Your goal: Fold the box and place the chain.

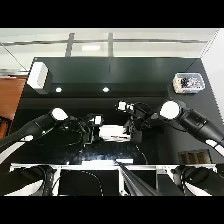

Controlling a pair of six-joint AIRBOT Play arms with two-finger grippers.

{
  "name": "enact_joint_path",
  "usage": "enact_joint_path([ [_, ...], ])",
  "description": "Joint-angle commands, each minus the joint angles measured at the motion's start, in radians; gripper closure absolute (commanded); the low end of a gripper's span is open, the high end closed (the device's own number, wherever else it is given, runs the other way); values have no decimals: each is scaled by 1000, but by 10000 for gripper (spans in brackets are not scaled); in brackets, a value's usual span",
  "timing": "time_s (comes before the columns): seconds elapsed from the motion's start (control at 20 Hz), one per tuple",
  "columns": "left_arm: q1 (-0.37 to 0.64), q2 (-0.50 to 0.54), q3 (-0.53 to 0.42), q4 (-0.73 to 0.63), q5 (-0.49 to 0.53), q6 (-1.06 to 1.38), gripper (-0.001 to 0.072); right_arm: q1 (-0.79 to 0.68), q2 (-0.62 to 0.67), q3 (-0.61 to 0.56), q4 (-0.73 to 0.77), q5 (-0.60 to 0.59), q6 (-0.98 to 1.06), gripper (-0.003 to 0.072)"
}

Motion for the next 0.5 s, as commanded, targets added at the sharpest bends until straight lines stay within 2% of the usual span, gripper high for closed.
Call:
enact_joint_path([
  [0.0,0,-1,1,0,-2,2,230,2,-1,-7,-1,10,0,442],
  [0.2,0,-1,1,0,-2,2,230,2,-2,-10,-1,3,0,444],
  [0.25,0,-1,1,0,-2,2,230,2,-2,-10,-1,3,0,527],
  [0.45,0,-1,1,0,-2,2,230,2,-2,-10,0,-9,0,527],
])
